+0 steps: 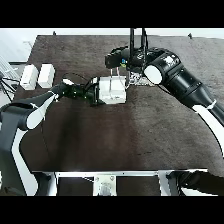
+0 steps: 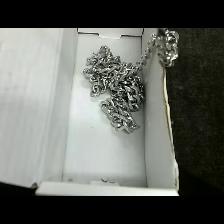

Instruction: Fold the box and place the chain.

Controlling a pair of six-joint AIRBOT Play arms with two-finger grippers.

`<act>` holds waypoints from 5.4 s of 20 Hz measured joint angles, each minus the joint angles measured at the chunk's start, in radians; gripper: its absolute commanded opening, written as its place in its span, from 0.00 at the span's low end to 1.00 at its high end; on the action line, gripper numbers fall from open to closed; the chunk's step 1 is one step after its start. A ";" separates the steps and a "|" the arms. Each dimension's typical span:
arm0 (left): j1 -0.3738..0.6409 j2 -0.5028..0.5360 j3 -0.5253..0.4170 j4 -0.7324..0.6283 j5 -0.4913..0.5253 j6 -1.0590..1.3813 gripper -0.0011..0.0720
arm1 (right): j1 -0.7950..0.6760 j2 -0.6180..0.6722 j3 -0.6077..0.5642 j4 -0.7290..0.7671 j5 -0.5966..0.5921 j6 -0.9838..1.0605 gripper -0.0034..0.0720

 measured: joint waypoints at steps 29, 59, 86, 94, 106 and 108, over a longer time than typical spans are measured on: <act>0.000 0.000 0.000 0.000 0.000 0.000 0.65 | -0.011 -0.034 -0.135 0.119 -0.103 0.039 0.06; 0.000 0.000 0.000 0.000 0.000 0.000 0.65 | -0.320 -0.375 -0.224 0.255 -0.259 0.016 0.62; 0.000 0.000 0.000 0.000 0.000 0.000 0.65 | -0.260 0.046 -0.129 0.047 -0.125 0.014 0.06; 0.000 0.000 0.000 0.000 0.000 0.000 0.65 | -0.091 0.275 -0.106 -0.052 -0.096 0.011 0.05; 0.000 0.000 0.000 0.000 0.000 0.000 0.65 | 0.083 0.265 -0.058 -0.086 -0.152 -0.009 0.06; 0.000 0.000 0.000 0.000 0.000 0.000 0.65 | 0.101 0.232 -0.058 -0.076 -0.190 -0.005 0.06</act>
